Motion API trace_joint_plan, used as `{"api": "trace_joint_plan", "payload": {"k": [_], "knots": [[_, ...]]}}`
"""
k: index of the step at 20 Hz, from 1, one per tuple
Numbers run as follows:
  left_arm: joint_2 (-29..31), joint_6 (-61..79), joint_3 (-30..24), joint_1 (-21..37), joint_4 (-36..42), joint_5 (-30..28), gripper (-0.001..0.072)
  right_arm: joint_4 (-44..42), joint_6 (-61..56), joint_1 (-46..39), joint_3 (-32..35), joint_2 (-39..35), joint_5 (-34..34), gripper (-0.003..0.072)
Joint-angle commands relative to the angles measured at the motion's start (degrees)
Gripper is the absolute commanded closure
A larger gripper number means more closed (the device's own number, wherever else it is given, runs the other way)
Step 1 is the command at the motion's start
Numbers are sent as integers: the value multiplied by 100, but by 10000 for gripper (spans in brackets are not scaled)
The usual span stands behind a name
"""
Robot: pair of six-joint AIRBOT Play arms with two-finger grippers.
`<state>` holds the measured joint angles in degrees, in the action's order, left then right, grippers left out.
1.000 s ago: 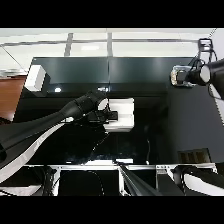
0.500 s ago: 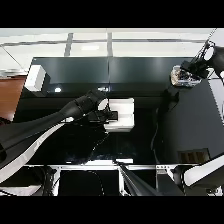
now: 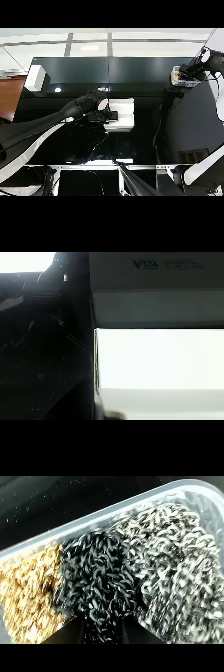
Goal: Fold the box and place the chain.
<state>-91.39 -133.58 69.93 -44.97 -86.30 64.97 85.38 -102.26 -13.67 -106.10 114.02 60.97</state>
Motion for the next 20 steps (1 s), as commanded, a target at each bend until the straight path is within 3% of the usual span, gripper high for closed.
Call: {"api": "trace_joint_plan", "payload": {"k": [1, 4, 9, 14, 17, 20], "knots": [[2, 7, 4, 0, -2, 2, 688, -103, 612, -13, -535, -168, 584, 674], [2, 7, 4, 0, -2, 7, 688, -122, 1027, -11, -975, -717, 833, 674], [2, 7, 4, 0, 0, 4, 688, -946, 1360, -52, -1005, -2103, 898, 674], [2, 7, 4, 0, -2, 0, 688, -1847, 1580, -50, -966, -3139, 1803, 674], [2, 7, 4, 0, -2, 0, 688, -2448, 1775, 4, -380, -3724, 2601, 674], [2, 7, 4, 0, -2, 0, 688, -2529, 1987, 446, 815, -4487, 2728, 674]]}}
